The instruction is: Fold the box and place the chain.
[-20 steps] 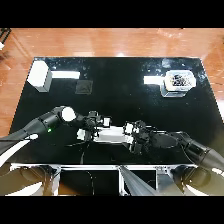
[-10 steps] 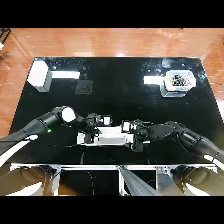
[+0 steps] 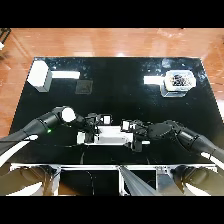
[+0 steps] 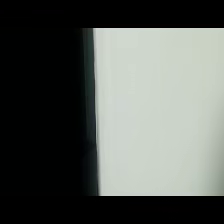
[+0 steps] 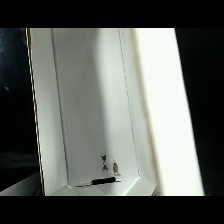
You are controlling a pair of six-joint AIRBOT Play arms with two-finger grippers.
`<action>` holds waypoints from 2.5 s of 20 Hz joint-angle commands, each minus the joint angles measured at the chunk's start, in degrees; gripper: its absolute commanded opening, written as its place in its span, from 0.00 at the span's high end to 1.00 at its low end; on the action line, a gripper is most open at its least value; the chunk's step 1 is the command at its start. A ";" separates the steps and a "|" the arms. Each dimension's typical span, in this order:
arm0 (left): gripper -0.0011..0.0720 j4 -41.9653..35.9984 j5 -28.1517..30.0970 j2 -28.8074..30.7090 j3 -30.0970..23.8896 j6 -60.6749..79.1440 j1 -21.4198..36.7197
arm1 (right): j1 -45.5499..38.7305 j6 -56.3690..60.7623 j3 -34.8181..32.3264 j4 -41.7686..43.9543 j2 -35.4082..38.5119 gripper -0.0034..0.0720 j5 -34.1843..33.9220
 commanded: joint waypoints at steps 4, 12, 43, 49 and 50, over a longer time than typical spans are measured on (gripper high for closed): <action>0.96 0.02 0.96 0.04 0.00 -0.15 -0.04 | 0.00 -0.07 0.04 -0.02 -1.81 0.04 1.77; 0.96 0.00 0.90 0.04 0.00 -0.15 -0.04 | 4.72 -0.04 0.04 -0.13 -3.54 0.04 5.95; 0.96 -0.02 1.62 0.02 0.00 -0.17 -0.04 | 3.19 0.74 0.02 -1.14 -3.45 0.36 5.55; 0.96 0.00 1.79 0.04 0.00 -0.17 -0.04 | 3.17 2.08 0.02 -1.18 -3.45 0.87 5.49; 0.96 0.00 1.75 0.04 0.00 -0.17 -0.04 | 3.17 2.82 0.02 -1.16 -3.45 0.87 5.49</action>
